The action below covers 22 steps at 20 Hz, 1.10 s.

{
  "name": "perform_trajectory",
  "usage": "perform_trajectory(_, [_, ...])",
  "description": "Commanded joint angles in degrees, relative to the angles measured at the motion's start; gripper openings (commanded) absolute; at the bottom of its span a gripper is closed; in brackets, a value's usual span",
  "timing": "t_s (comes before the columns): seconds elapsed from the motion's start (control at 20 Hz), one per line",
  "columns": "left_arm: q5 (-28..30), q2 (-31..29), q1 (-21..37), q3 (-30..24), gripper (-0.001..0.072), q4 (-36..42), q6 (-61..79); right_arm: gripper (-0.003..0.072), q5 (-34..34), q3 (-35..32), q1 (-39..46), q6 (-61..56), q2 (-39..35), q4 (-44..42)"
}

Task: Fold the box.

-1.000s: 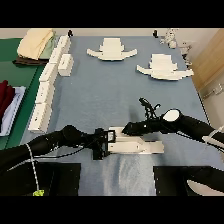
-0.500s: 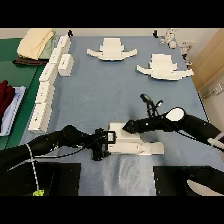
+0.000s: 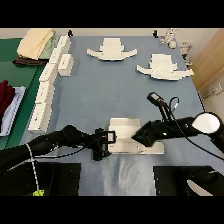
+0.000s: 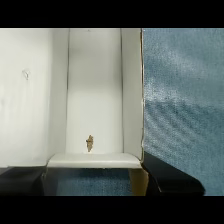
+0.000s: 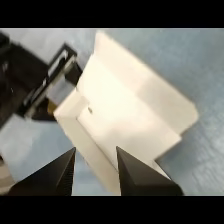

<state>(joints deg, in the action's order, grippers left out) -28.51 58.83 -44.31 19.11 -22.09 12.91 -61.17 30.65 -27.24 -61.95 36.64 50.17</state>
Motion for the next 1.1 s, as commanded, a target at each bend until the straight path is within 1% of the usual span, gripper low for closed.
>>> perform_trajectory(0.0, [0.02,0.02,0.02,0.00,0.0453,0.00,-0.02,0.0401,-10.58,-0.48,-0.04,2.19,-6.80,10.40])
perform_trajectory(0.1, [0.02,0.02,0.02,0.00,0.0453,0.00,-0.04,0.0412,-10.47,-1.97,-0.90,4.55,-8.15,13.29])
perform_trajectory(0.15, [0.02,0.02,0.02,0.00,0.0453,0.00,-0.02,0.0454,-9.92,-3.32,-1.44,6.08,-8.13,14.45])
perform_trajectory(0.2, [0.02,0.02,0.02,0.00,0.0453,0.00,-0.02,0.0479,-9.44,-4.90,-1.70,8.39,-8.00,14.80])
perform_trajectory(0.25, [0.02,0.02,0.02,0.00,0.0453,0.00,-0.02,0.0534,-8.09,-6.69,-1.86,11.50,-8.00,15.47])
perform_trajectory(0.3, [0.02,0.02,0.02,0.00,0.0453,0.00,-0.04,0.0606,-6.16,-8.22,-1.86,15.21,-8.02,16.20])
perform_trajectory(0.45, [0.02,0.02,0.02,-0.02,0.0453,0.00,-0.02,0.0606,0.48,-11.50,-1.86,25.59,-8.02,18.51])
perform_trajectory(0.65, [0.02,0.02,0.02,0.00,0.0453,0.00,-0.02,0.0606,8.41,-12.41,-1.86,32.68,-6.88,16.57])
perform_trajectory(0.85, [0.02,0.02,0.02,0.00,0.0453,0.00,-0.04,0.0606,9.22,-12.41,-2.45,36.13,-2.93,10.80])
perform_trajectory(1.0, [0.02,0.02,0.02,0.00,0.0453,0.00,-0.04,0.0600,11.37,-12.41,-5.66,36.13,-0.83,10.88])
perform_trajectory(1.05, [0.02,0.02,0.02,-0.02,0.0453,0.00,-0.02,0.0578,12.35,-12.41,-6.54,36.13,-0.07,10.88])
